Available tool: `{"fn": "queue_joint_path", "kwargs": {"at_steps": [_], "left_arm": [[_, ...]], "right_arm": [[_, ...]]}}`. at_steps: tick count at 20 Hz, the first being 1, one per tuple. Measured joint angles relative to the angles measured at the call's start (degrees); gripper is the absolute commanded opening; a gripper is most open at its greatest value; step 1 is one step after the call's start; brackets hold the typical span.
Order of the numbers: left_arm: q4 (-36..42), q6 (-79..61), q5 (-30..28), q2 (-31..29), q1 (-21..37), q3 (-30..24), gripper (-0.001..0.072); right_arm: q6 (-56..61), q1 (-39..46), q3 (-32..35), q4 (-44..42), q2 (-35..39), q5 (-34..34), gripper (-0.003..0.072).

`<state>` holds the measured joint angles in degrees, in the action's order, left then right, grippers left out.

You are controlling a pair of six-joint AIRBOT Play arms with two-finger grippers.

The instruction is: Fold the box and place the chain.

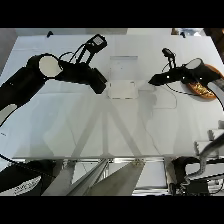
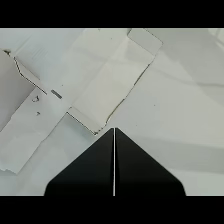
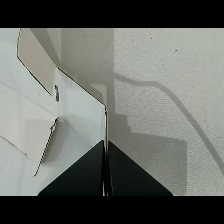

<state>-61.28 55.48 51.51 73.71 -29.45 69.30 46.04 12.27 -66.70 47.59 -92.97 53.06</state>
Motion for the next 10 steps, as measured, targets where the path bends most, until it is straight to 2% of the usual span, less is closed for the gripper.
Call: {"fn": "queue_joint_path", "kwargs": {"at_steps": [9, 10], "left_arm": [[0.8, 0.0, 0.4, 0.2, 0.0, 0.0, 0.0018], [0.9, 0.0, 0.0, 0.5, 0.0, 0.0, 0.0084]], "right_arm": [[0.0, 0.0, 0.0, 0.0, 0.0, 0.1, 0.0009], [0.0, 0.0, 0.0, 0.0, 0.0, 0.1, 0.0009]]}}
